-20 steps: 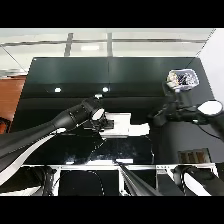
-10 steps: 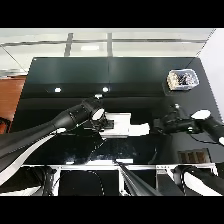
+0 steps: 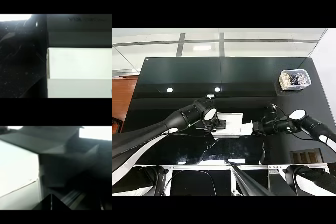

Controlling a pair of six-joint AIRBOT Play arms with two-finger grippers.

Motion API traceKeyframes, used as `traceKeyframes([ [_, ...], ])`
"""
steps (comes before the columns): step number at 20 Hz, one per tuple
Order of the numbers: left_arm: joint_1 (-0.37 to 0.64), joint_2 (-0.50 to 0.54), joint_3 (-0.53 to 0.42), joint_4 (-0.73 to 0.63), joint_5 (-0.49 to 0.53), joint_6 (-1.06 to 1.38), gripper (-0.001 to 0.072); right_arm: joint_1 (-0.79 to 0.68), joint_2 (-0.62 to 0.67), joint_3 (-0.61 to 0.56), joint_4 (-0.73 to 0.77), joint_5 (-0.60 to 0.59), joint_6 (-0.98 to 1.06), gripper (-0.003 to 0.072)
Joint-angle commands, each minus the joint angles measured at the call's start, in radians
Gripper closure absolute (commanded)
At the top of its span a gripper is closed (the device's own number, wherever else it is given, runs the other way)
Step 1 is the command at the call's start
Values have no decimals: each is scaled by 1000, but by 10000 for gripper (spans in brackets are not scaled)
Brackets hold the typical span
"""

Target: Fold the box and place the chain.

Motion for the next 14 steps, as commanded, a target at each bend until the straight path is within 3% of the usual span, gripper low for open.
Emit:
traceKeyframes([
  [1,0,-1,0,0,0,0,684,9,-2,62,0,63,-44,470],
  [2,0,-1,0,0,0,0,683,10,-2,85,-11,70,-45,185],
  [3,0,-1,0,0,0,0,683,10,-2,102,-12,79,-44,65],
  [8,0,-1,0,0,0,0,684,27,-2,134,62,119,-43,69],
  [10,0,-1,0,0,0,0,683,68,-2,134,58,98,-29,224],
  [14,0,-1,0,0,0,0,684,161,-2,152,3,2,75,250],
])
